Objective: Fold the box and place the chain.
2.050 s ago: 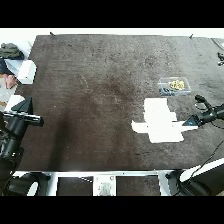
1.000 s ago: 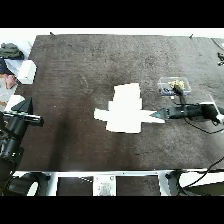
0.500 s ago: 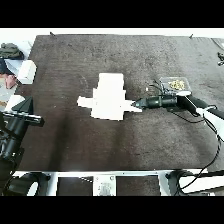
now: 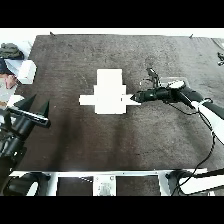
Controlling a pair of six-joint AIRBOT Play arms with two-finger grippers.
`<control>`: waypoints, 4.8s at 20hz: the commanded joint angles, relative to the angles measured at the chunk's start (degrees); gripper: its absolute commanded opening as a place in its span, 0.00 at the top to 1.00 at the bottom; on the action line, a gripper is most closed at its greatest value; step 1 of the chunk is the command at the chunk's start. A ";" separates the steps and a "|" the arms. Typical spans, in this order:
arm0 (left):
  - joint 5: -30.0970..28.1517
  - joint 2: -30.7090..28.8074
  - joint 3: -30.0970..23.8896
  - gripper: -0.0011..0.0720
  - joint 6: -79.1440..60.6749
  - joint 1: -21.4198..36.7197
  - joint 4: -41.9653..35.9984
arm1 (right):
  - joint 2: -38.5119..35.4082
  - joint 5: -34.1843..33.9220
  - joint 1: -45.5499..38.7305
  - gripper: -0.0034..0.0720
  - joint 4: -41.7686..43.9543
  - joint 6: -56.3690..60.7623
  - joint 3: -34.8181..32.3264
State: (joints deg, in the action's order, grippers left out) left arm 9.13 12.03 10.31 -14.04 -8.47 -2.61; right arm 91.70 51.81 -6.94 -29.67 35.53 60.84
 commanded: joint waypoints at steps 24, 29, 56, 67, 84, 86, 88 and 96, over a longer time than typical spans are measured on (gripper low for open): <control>65.44 106.20 99.67 0.34 61.86 0.04 40.41 | 0.94 -0.02 0.22 0.97 1.16 -1.03 0.44; 67.19 108.96 99.80 0.34 59.39 -0.04 35.52 | 0.92 -0.20 0.22 0.97 1.16 -1.25 0.44; 75.97 112.67 99.80 0.97 46.14 -1.60 29.16 | -0.31 -0.02 -1.22 0.44 -0.46 -1.40 0.44; 72.13 106.40 93.35 0.98 16.39 -2.29 30.08 | -10.47 0.72 -9.07 0.44 -0.63 -0.98 0.22; 54.80 101.83 72.41 0.97 -12.00 -0.76 21.70 | -10.25 1.33 -7.02 0.44 -1.05 -5.05 -0.26; 54.95 102.49 72.41 0.97 -13.51 -0.76 21.40 | -10.25 1.33 -5.31 0.44 -1.05 -7.10 -0.26; 54.99 102.95 72.41 0.97 -13.51 -0.76 21.42 | -10.25 1.31 -4.37 0.44 -1.03 -8.96 -0.26; 54.75 102.92 72.43 0.97 -14.95 -0.76 21.46 | -10.25 1.84 -4.31 0.44 -0.98 -13.73 -0.24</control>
State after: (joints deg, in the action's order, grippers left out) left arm 64.23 114.91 82.76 -28.62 -9.21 18.72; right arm 81.47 54.08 -11.40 -30.72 23.27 60.60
